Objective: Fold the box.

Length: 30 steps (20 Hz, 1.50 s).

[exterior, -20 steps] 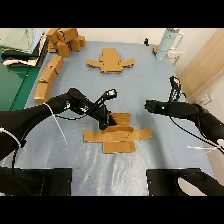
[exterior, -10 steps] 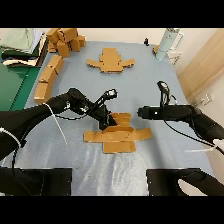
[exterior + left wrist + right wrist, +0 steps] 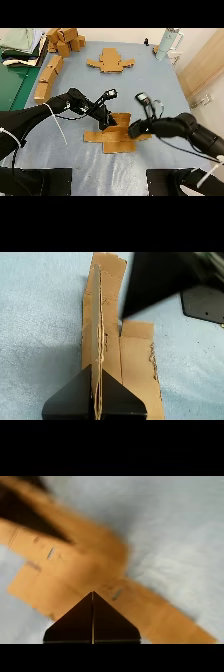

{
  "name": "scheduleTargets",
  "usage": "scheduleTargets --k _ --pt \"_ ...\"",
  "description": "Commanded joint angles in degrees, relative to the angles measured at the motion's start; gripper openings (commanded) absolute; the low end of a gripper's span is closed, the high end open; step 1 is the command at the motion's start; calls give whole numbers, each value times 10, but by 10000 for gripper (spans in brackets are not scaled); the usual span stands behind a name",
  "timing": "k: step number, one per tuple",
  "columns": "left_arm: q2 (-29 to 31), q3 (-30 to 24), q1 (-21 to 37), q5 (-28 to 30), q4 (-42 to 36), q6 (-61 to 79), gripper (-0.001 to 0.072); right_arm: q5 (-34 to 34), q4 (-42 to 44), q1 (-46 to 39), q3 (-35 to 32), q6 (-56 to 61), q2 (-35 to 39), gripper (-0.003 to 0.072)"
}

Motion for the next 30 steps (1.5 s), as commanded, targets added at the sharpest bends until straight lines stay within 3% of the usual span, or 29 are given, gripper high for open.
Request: scheduleTargets --k 1,4,5,6,7,19,26,30 --pt "0 0 0 0 0 0 14 -17 -73 155 -29 17 4 5" --pt "0 0 0 0 0 0 14 -19 -196 267 -42 47 -7 25" --pt "0 0 0 0 0 0 14 -16 -227 282 -42 47 -10 158" --pt "0 0 0 0 0 0 14 -14 -238 285 -42 47 -13 370" --pt "0 0 0 0 0 0 14 -14 -245 284 -42 47 -16 462" --pt "0 0 0 0 0 0 14 -22 -379 284 -48 45 -78 461" --pt "0 0 0 0 0 0 14 -13 -391 284 -45 53 -75 456" --pt "0 0 0 0 0 0 14 -16 -406 284 -45 76 -33 456"
